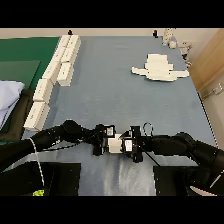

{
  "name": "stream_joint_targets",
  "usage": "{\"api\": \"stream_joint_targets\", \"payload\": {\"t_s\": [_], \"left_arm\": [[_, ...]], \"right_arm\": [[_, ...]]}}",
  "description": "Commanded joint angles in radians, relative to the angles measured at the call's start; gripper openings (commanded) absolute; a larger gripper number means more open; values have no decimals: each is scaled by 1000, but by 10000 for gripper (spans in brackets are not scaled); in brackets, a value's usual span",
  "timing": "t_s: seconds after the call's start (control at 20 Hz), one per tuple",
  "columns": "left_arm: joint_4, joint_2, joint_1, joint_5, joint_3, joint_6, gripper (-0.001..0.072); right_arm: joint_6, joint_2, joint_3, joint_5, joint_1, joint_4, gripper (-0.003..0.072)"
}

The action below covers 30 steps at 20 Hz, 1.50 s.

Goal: Fold the box.

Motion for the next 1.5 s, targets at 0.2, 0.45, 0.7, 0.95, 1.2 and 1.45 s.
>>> {"api": "stream_joint_targets", "payload": {"t_s": [0.2,0.45,0.7,0.95,1.2,1.45], "left_arm": [[-1,0,0,-1,0,0,474],[-1,0,0,-1,0,0,474],[-1,0,0,-1,0,0,474],[-1,0,0,-1,0,0,474],[-1,0,0,-1,0,0,474],[-1,0,0,-1,0,0,474]], "right_arm": [[-50,24,29,28,1,-22,524],[-50,57,30,55,-1,-30,524],[-50,51,29,128,-2,-64,525],[-49,-7,29,126,-5,-55,524],[-49,-13,29,41,1,3,525],[-49,-13,29,-40,1,33,525]]}}
